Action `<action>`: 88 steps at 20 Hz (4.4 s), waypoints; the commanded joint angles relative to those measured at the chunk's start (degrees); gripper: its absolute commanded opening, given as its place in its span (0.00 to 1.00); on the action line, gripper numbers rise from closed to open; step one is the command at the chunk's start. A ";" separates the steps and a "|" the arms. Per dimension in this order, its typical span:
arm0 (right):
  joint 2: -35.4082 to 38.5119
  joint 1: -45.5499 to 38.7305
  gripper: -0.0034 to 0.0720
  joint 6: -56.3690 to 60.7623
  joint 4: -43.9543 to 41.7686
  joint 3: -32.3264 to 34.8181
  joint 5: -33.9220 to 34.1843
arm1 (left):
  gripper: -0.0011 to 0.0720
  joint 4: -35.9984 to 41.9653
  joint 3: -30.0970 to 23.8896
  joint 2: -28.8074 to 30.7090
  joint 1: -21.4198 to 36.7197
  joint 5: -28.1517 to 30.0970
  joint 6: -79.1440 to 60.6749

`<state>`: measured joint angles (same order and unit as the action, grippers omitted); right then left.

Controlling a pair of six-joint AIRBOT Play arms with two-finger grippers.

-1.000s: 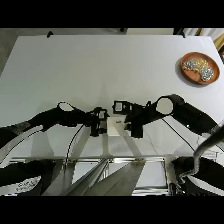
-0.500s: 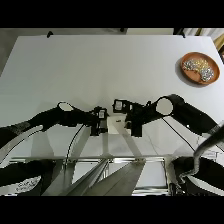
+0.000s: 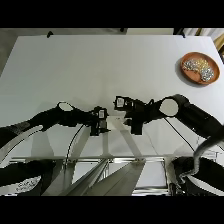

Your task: Fold the box and place the chain.

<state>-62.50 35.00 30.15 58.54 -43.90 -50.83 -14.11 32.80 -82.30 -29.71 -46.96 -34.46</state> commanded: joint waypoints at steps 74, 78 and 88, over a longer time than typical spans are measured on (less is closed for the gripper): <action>-8.59 -12.92 0.06 -38.18 -50.58 17.59 -5.05 | 0.30 -0.04 -0.02 0.02 -0.02 0.00 -0.04; -10.38 -12.92 0.06 -38.18 -49.66 17.62 -5.29 | 0.30 -0.04 -0.02 0.02 -0.02 0.00 -0.04; -10.62 -12.92 0.06 -42.42 -50.03 22.43 -3.50 | 0.30 -0.04 -0.02 0.02 -0.02 0.00 -0.04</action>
<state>-72.97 22.06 -11.62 8.27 -22.33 -55.79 -14.24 32.77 -82.32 -29.80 -47.05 -34.54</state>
